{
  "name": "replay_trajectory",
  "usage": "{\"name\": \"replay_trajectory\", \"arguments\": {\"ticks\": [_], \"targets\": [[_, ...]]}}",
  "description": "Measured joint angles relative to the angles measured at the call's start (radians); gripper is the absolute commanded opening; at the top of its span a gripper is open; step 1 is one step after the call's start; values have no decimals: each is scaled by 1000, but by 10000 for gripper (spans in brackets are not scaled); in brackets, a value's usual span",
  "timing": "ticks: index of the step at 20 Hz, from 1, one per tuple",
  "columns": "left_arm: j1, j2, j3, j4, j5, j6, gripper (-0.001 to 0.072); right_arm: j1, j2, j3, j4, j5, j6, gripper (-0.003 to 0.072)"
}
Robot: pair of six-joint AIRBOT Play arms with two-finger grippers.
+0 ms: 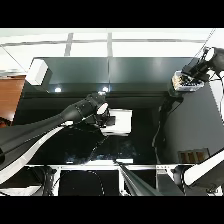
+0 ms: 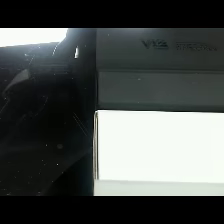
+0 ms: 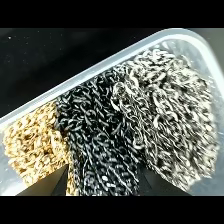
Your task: Fold the box and place the chain.
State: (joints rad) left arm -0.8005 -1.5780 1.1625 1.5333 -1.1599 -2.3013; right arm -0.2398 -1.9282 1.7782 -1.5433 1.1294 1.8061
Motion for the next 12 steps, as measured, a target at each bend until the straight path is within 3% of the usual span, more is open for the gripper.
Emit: {"name": "replay_trajectory", "arguments": {"ticks": [4, 5, 6, 7, 12], "targets": [[0, 0, 0, 0, -1, 0, 28, -3, -30, 11, 9, 8, -5, 373], [0, 0, 0, 0, -1, 0, 28, -3, -33, 12, 6, 7, -7, 328], [0, 0, 0, 0, -1, 0, 28, -3, -36, 13, 4, 9, -7, 108], [0, 0, 0, 0, -1, 0, 28, -3, -37, 14, 0, 8, -8, 15], [0, 0, 0, -1, -1, 1, 28, -4, 12, 15, -1, 43, -72, 9]]}}
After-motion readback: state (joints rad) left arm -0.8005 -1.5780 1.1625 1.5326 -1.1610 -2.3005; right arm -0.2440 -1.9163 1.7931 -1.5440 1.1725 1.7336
